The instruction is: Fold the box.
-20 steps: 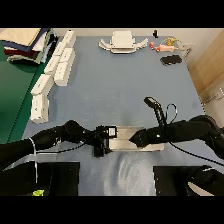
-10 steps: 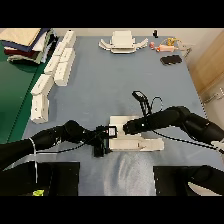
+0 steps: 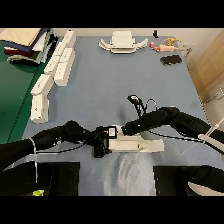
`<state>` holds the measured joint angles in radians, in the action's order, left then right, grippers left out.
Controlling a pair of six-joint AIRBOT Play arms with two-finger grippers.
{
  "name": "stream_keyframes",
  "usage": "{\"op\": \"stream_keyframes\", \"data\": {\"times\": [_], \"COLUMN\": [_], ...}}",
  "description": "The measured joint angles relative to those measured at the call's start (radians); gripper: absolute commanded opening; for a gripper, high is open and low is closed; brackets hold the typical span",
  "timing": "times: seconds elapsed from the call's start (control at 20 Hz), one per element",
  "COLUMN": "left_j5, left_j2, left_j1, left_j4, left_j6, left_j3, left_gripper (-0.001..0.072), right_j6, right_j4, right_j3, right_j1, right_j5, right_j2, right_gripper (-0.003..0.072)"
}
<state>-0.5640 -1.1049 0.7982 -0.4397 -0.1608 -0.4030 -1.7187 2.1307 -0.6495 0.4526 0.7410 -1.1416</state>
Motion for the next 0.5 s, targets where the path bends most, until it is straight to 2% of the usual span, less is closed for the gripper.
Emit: {"op": "stream_keyframes", "data": {"times": [0.25,0.5], "left_j5": [0.001,0.003], "left_j2": [0.000,0.000], "left_j1": [0.001,0.001], "left_j4": [0.000,0.002], "left_j6": [-0.002,0.000], "left_j3": [0.000,0.000], "left_gripper": [0.0487,0.0487], "right_j6": [-0.014,-0.026], "right_j4": [0.001,-0.017], "right_j3": [-0.001,-0.001], "right_j1": [-0.002,0.000], "right_j5": [0.000,0.010], "right_j2": [0.015,0.131], "right_gripper": [0.0005,0.0005]}}
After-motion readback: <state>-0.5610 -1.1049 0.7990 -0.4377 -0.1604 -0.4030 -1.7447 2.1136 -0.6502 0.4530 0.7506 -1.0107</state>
